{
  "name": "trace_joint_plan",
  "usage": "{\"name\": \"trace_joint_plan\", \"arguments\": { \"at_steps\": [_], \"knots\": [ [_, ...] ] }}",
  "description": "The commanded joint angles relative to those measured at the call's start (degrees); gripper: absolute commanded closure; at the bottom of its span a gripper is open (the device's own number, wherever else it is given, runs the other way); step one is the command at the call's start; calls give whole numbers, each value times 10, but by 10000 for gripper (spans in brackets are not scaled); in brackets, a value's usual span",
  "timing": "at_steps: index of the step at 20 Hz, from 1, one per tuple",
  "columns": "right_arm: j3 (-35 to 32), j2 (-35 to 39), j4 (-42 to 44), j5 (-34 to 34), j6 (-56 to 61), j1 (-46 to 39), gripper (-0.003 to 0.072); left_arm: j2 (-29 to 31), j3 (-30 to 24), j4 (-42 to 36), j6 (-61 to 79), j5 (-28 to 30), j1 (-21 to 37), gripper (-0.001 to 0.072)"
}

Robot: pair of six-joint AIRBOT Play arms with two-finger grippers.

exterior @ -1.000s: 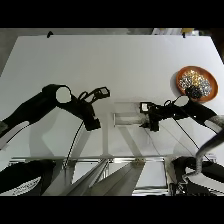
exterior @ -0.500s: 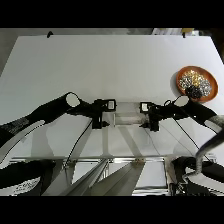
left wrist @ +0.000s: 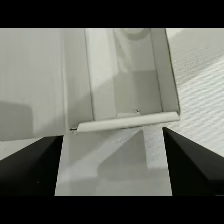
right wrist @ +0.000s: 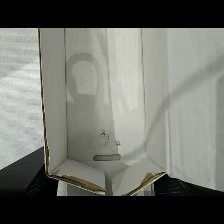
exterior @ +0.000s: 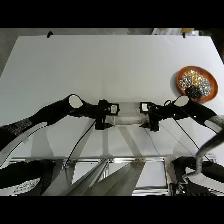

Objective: Fold the box and place the chain.

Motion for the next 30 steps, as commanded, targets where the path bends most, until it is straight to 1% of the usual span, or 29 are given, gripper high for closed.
{"name": "trace_joint_plan", "arguments": {
  "at_steps": [1, 7, 11, 15, 20, 21, 22, 23, 25, 26, 30],
  "knots": [
    [0, 0, 0, 0, 0, 0, 307, 0, 0, -5, 3, -18, -3, 12],
    [0, 0, 0, 0, 0, 0, 307, -1, -16, -16, -24, -16, -3, 11],
    [0, 0, 0, 0, 0, 0, 307, -10, -23, -55, -24, 12, -5, 10],
    [0, 0, 0, 0, 0, 0, 307, -30, -22, -86, -22, 33, -22, 10],
    [0, 0, 0, 0, 0, 0, 307, -48, -22, -87, -20, 54, -31, 23],
    [0, 0, 0, 0, 0, 0, 307, -48, -22, -87, -20, 56, -31, 117],
    [0, 0, 0, 0, 0, 0, 307, -48, -22, -87, -20, 55, -31, 229],
    [0, 0, 0, 0, 0, 0, 307, -48, -22, -87, -20, 56, -33, 269],
    [0, 0, 0, 0, 0, 0, 307, -47, -22, -87, -20, 55, -37, 402],
    [0, 0, 0, 0, 0, 0, 307, -47, -22, -87, -20, 55, -38, 448],
    [0, 0, 0, 0, 0, 0, 307, -47, -22, -87, -20, 56, -38, 438]
  ]
}}
